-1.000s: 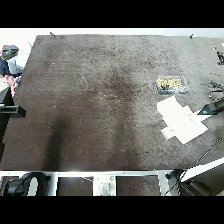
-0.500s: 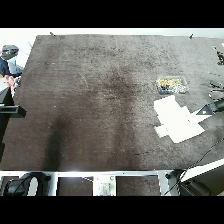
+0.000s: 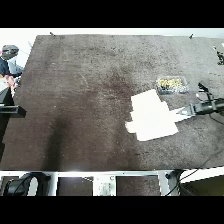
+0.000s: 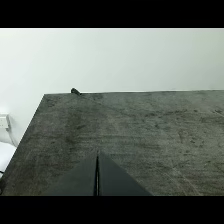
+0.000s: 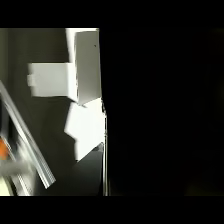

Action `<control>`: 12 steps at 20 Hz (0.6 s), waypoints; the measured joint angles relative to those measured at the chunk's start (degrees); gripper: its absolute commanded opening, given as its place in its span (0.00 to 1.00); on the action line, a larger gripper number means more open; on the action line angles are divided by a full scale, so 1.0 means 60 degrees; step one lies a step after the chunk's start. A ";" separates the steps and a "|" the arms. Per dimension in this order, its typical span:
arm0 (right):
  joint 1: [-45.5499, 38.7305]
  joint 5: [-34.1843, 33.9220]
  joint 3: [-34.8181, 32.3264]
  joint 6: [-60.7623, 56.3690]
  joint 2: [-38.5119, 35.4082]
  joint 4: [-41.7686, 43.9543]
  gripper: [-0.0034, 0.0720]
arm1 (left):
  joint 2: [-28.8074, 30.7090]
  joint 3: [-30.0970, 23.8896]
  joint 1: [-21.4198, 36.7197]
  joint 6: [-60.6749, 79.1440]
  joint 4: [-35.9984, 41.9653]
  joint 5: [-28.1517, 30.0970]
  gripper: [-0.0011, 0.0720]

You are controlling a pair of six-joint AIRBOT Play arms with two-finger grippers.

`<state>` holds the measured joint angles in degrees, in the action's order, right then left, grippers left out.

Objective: Fold the box and place the chain.

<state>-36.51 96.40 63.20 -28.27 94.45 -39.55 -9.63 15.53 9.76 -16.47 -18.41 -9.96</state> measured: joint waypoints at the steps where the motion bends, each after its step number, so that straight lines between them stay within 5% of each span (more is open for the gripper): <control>1: 0.0361 -0.0495 -0.0714 0.0000 -0.0379 0.0586 0.05 | 0.0000 0.0000 0.0000 0.0000 0.0000 0.0000 0.03; 5: 0.2455 -0.2892 -0.2805 0.0000 -0.1530 0.2816 0.05 | 0.0000 0.0000 0.0000 0.0000 0.0000 0.0000 0.03; 12: 0.5847 -0.7173 -0.3337 0.0022 -0.2007 0.4666 0.05 | 0.0000 0.0011 0.0000 0.0000 0.0004 0.0026 0.03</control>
<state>-1.43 53.36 43.18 -28.14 82.41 -11.55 -9.63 15.59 9.76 -16.47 -18.39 -9.80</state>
